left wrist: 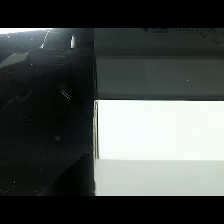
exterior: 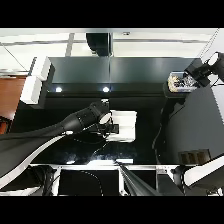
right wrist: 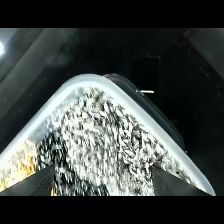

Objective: Fold the box and place the chain.

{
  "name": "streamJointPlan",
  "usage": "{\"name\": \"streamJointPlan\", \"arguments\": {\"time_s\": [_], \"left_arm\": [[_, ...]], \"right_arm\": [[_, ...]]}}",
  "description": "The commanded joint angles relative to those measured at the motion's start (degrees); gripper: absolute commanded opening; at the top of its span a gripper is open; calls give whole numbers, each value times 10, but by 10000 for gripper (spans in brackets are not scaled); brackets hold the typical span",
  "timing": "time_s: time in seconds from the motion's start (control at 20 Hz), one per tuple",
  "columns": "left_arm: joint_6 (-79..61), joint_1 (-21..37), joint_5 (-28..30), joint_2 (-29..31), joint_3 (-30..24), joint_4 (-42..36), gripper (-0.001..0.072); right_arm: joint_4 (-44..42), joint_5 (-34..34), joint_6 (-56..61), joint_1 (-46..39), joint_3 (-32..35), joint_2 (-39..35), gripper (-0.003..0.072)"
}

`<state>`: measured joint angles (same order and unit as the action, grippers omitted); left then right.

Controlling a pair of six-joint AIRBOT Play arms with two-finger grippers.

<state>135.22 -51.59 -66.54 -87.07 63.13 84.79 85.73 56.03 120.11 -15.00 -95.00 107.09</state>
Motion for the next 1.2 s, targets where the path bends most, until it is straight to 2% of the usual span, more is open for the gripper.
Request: {"name": "streamJointPlan", "arguments": {"time_s": [0.0,0.15,0.2,0.3,0.4,0.45,0.7,0.85,1.15], "left_arm": [[0,0,0,0,0,0,28],[0,0,0,0,0,0,28],[0,0,0,0,0,0,28],[0,0,0,0,0,0,28],[0,0,0,0,0,0,28],[0,0,0,0,0,0,28],[0,0,-1,0,0,0,28],[0,0,-1,0,0,0,28],[0,0,-1,0,0,0,28]], "right_arm": [[0,-24,3,-2,-3,16,674],[3,-25,-4,-2,-3,18,671],[1,-19,-10,-2,-4,18,507],[-2,3,-34,-3,-7,18,323],[-2,27,-67,-3,-7,18,86],[-3,33,-79,-3,-7,17,12],[-2,50,-140,-3,-14,-24,10],[-7,62,-218,-3,-14,-84,10],[-68,66,-317,-3,-14,-231,9]]}}
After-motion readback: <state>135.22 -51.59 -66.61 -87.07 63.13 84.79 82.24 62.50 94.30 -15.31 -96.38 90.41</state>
